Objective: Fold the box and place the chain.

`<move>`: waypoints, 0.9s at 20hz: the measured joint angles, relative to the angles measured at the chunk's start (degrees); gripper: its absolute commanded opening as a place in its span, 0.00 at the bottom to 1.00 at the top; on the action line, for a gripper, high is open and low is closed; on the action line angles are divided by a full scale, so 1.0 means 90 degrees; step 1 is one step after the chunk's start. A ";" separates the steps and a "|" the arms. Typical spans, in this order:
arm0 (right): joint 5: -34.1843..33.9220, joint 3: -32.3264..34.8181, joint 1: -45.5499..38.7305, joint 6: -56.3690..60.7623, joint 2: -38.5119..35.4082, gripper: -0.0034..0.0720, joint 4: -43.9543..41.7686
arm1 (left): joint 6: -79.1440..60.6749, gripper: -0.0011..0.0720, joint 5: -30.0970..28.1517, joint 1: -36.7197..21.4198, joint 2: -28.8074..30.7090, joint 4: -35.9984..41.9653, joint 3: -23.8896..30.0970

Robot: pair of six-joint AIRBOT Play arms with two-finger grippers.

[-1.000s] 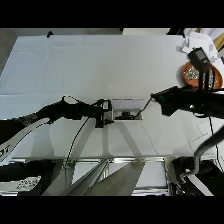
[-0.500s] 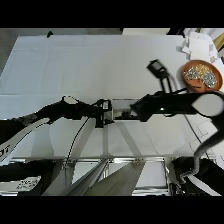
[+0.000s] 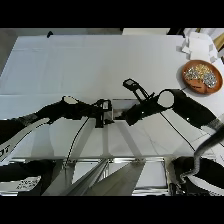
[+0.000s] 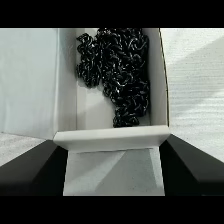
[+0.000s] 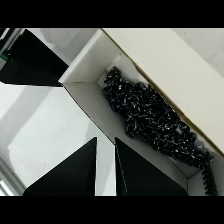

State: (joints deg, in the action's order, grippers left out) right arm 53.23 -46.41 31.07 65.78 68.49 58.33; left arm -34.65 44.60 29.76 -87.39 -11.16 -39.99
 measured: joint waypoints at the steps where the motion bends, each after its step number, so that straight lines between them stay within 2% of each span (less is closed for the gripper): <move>1: 0.0019 0.0000 -0.0019 0.0000 -0.0010 0.23 -0.0002 | 0.0002 0.22 0.0000 0.0000 0.0002 0.0000 0.0000; 5: 0.0165 0.0000 -0.0248 0.0012 -0.0636 0.23 -0.0005 | 0.0000 0.22 0.0000 0.0000 0.0002 0.0000 0.0000; 9: 0.0503 -0.0005 -0.0952 0.0209 -0.1559 0.45 0.0119 | 0.0000 0.22 0.0000 0.0000 0.0000 0.0000 0.0000; 10: 0.0665 -0.0005 -0.1243 0.0345 -0.1732 0.47 0.0257 | 0.0000 0.22 0.0002 0.0000 0.0002 0.0000 0.0000; 14: 0.1110 -0.0005 -0.2484 0.0772 -0.1977 0.47 0.0952 | 0.0000 0.22 0.0002 0.0000 0.0000 0.0000 0.0000; 18: 0.0969 -0.0005 -0.3189 0.1039 -0.1608 0.47 0.1304 | 0.0002 0.22 0.0002 0.0000 0.0002 0.0000 0.0000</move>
State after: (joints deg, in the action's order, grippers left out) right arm 61.95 -46.46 2.37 75.13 54.02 70.06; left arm -34.63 44.62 29.76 -87.37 -11.16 -39.99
